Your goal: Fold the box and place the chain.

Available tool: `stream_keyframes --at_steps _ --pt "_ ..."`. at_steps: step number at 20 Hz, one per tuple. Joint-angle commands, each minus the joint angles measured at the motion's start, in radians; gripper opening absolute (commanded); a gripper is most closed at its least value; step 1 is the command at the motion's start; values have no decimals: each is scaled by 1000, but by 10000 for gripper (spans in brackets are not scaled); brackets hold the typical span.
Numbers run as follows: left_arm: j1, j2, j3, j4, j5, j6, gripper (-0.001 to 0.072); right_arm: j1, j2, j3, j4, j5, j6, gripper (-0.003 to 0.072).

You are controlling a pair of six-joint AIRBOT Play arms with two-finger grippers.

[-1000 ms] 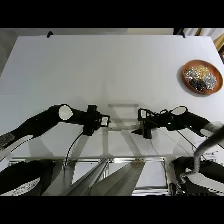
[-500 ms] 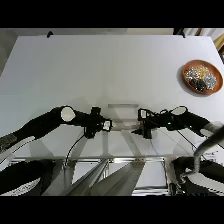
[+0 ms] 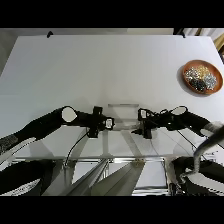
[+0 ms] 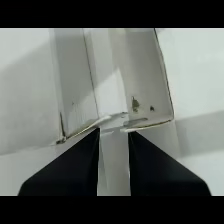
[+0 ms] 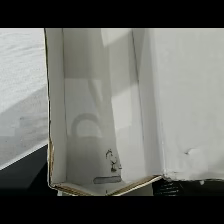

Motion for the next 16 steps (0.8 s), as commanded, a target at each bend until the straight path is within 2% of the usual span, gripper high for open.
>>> stream_keyframes --at_steps 1,2,3,4,9,16 --pt "-16 0 0 -42 18 -2 187 0 1 0 0 0 0 338" --pt "-16 0 0 -48 18 -11 183 0 1 0 0 -1 0 338" --pt "-16 0 0 -50 21 -17 132 0 1 0 0 -1 0 338" --pt "-16 0 0 -51 22 -32 127 0 1 0 0 0 0 338" --pt "-16 0 0 -51 76 -119 135 0 1 0 0 0 0 338" --pt "-79 -13 0 -51 83 -121 173 0 1 0 0 -1 0 338"
